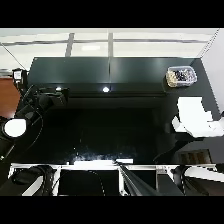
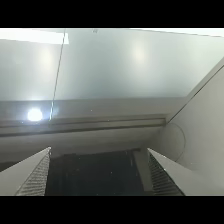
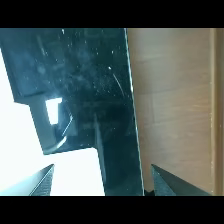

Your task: Fold the box and place the chain.

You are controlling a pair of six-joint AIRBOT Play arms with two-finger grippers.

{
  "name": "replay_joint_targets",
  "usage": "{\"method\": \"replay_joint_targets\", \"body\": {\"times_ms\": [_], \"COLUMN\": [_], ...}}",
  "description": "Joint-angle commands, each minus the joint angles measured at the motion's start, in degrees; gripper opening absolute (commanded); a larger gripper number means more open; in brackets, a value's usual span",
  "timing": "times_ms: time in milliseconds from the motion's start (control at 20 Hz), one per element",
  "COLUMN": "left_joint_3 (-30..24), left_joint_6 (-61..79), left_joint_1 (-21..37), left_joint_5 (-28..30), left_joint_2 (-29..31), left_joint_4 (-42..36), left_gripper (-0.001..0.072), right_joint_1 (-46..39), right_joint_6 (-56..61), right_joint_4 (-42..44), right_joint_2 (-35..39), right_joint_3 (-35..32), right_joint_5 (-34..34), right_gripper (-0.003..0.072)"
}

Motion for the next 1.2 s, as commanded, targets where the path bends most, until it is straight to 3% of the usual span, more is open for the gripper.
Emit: {"method": "replay_joint_targets", "body": {"times_ms": [0, 50, 400, 500, 600, 800, 950, 1050, 1150], "left_joint_3": [0.04, 0.04, 0.04, 0.04, 0.04, 0.04, 0.04, 0.04, 0.04], "left_joint_6": [0.02, 0.02, 0.04, 0.04, 0.02, 0.02, 0.02, 0.02, -0.87], "left_joint_1": [-0.02, -0.02, -0.02, -0.02, 0.00, -0.02, -0.02, -0.02, -0.02], "left_joint_5": [0.04, 0.04, 0.04, 0.04, 0.07, 0.04, 0.07, 0.04, -0.74], "left_joint_2": [0.00, 0.00, 0.00, 0.00, 0.00, 0.00, 0.00, 0.00, 0.00], "left_joint_4": [0.04, 0.04, 0.04, 0.04, 0.04, 0.04, 0.04, 0.02, -0.02], "left_gripper": [0.0709, 0.0709, 0.0709, 0.0709, 0.0709, 0.0709, 0.0709, 0.0709, 0.0709], "right_joint_1": [0.11, 0.15, 0.02, 0.24, 0.24, 0.26, 1.01, 2.08, 3.13], "right_joint_6": [-5.57, -5.99, -4.02, -1.68, -0.81, -1.33, -2.29, -0.20, 0.59], "right_joint_4": [1.36, 1.73, -3.08, -5.20, -5.79, 6.78, 15.08, 17.75, 25.90], "right_joint_2": [-0.44, -0.98, -2.67, -3.02, -2.99, -2.23, -2.01, -1.14, 0.48], "right_joint_3": [-0.74, -0.74, -0.76, -0.74, -0.74, -0.74, -0.76, -1.90, -4.50], "right_joint_5": [2.43, 3.93, 4.66, 3.67, 2.91, 5.73, 17.73, 21.38, 24.55], "right_gripper": [0.0596, 0.0512, 0.0478, 0.0209, 0.0009, 0.0009, 0.0015, 0.0015, 0.0014]}}
